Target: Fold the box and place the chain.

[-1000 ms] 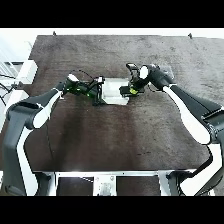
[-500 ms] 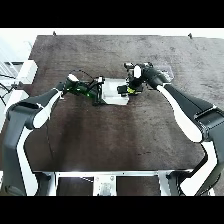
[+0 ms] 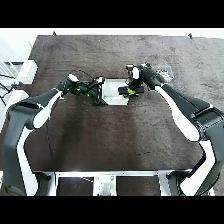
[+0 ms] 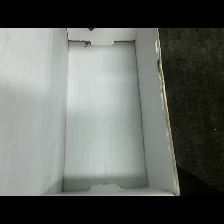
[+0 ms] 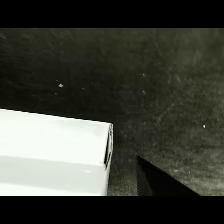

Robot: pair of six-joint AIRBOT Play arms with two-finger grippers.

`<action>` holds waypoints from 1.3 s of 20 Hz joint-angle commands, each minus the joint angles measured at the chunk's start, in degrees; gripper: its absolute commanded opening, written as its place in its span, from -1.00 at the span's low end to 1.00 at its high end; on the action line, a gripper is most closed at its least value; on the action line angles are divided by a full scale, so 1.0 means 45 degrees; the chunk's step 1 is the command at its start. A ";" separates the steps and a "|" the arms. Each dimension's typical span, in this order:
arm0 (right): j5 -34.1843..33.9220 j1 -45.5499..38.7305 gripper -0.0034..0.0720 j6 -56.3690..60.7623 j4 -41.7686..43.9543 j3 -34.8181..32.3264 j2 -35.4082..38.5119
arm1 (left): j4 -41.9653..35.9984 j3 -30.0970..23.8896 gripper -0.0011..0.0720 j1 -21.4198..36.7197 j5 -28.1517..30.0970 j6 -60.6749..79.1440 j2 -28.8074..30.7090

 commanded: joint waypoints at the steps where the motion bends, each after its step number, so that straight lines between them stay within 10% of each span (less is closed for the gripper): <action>1: 0.0379 0.0015 -0.15 0.0894 -0.0126 0.0151 -0.0136 | 0.0005 0.0000 0.00 0.0019 0.0010 0.0000 0.0005; 16: 0.0704 0.0024 -0.88 0.2079 0.0010 0.0189 -0.0151 | 0.0000 0.0000 0.00 0.0019 0.0015 0.0000 0.0005; 19: 0.0656 0.0000 -0.20 0.2074 0.0015 0.0272 -0.0141 | 0.0005 0.0000 0.00 0.0019 0.0015 0.0000 0.0005; 26: 0.1064 0.0029 0.09 0.1923 0.0369 0.0738 -0.0097 | 0.0005 0.0000 0.00 0.0019 0.0029 0.0000 0.0005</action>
